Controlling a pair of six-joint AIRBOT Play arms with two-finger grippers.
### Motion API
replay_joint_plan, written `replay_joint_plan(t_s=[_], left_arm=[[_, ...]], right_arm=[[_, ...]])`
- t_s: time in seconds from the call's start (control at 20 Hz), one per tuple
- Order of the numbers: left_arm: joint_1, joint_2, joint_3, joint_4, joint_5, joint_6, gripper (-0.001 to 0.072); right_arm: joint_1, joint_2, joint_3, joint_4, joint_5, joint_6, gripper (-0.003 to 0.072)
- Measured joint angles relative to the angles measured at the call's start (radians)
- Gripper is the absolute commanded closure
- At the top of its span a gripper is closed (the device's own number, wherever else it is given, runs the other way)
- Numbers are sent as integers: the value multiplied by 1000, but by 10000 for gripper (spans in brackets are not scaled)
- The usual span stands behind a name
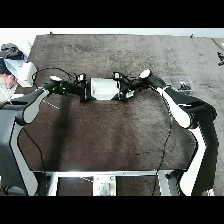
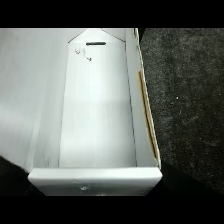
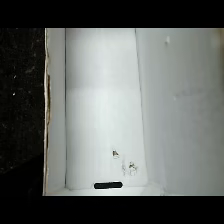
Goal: Fold the box and place the chain.
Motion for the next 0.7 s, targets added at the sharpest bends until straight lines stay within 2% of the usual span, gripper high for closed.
replay_joint_plan(t_s=[0.4, 0.7], left_arm=[[0, 0, 0, 0, -1, 0, 505], [0, 0, 0, 0, -1, 0, 505]], right_arm=[[-11, 23, 3, 11, 34, 1, 86], [-41, 55, 4, -47, 68, 10, 88]])
